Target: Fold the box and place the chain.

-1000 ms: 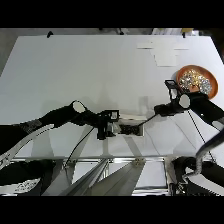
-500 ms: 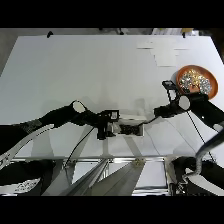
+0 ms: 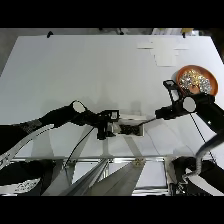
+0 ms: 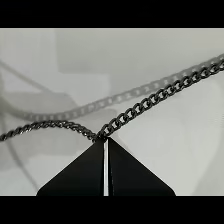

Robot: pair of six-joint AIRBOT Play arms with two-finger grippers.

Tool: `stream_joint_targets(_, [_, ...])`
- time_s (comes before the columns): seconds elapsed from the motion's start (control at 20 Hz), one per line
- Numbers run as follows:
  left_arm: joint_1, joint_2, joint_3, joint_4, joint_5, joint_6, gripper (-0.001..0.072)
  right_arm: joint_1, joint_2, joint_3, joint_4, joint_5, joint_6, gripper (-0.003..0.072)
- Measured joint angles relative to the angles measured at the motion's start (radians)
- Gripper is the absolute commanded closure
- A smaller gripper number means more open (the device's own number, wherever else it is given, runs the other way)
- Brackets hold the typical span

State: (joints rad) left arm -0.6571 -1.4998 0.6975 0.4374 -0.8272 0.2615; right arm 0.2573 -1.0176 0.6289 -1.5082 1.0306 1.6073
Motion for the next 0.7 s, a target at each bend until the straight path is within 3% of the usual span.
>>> stream_joint_targets(0.35, [0.0,0.0,0.0,0.0,0.0,0.0,0.054,0.15,0.243,0.0,0.144,0.117,-0.016,0.0667])
stream_joint_targets(0.7, [0.0,0.0,0.0,0.0,0.0,0.0,0.054,0.32,0.366,-0.001,0.356,0.036,-0.019,0.0666])
